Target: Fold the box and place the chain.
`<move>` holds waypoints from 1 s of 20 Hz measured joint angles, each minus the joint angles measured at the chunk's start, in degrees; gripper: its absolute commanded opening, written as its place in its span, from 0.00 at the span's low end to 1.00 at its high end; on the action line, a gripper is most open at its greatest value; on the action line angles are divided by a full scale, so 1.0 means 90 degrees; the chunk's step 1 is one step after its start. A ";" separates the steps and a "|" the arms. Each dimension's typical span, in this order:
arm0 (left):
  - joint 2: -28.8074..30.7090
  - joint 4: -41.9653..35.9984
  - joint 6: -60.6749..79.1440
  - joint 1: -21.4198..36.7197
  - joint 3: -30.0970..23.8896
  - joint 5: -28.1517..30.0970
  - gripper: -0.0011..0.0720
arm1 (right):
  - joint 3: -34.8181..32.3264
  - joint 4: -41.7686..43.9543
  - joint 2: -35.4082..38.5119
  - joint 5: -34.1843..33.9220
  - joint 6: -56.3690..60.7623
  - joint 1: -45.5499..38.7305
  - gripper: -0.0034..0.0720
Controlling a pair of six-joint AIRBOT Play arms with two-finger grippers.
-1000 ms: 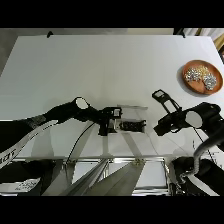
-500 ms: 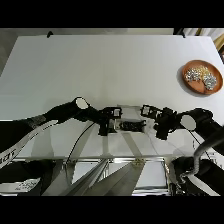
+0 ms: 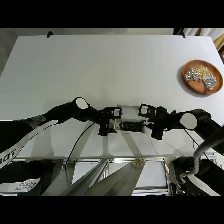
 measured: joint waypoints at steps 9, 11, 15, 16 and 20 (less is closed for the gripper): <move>0.0000 0.0000 0.0000 0.0000 0.0000 0.0000 0.56 | 0.0000 0.0172 0.0000 0.0189 -0.0138 0.0000 0.24; 0.0000 0.0000 0.0000 0.0000 0.0000 0.0000 0.56 | 0.0000 0.0223 0.0000 0.0090 -0.0138 0.0000 0.18; 0.0000 0.0000 -0.0005 0.0000 0.0000 0.0000 0.56 | -0.0005 0.0299 0.0000 -0.0012 -0.0146 -0.0002 0.10; 0.0000 0.0000 -0.0007 0.0000 0.0000 0.0000 0.56 | -0.0005 0.0306 -0.0002 -0.0032 -0.0146 0.0000 0.09; 0.0000 -0.0002 -0.0007 0.0000 0.0000 0.0000 0.56 | -0.0005 0.0284 -0.0002 -0.0049 -0.0146 0.0000 0.07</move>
